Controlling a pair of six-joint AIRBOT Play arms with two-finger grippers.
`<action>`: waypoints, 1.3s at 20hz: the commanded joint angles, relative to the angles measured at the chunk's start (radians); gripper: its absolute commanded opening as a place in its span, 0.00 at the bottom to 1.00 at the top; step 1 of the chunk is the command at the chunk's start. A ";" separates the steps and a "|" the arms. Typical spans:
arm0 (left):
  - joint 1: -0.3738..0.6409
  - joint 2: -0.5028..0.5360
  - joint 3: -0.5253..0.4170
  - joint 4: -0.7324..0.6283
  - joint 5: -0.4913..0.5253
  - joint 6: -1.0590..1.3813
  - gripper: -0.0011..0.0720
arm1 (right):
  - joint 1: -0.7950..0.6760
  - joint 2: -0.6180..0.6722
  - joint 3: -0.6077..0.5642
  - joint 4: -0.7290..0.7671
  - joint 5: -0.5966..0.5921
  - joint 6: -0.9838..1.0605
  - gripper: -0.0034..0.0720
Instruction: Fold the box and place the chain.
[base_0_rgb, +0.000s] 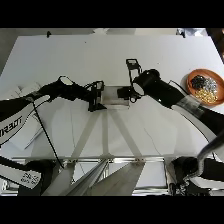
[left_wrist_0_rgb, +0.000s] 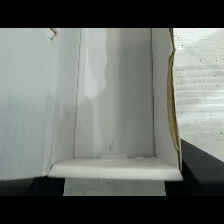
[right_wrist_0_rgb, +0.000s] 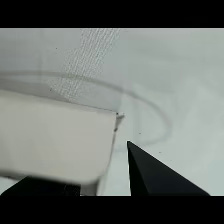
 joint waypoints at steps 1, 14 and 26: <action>0.000 0.000 0.001 0.000 0.001 -0.001 0.21 | -0.007 0.097 0.000 -0.036 0.074 -0.174 0.45; 0.000 0.000 0.001 0.000 0.001 -0.001 0.21 | -0.758 0.229 0.000 -0.129 0.097 -0.512 0.39; 0.000 0.000 0.001 0.000 0.001 -0.001 0.21 | -1.141 -0.091 0.000 0.073 -0.016 -0.663 0.49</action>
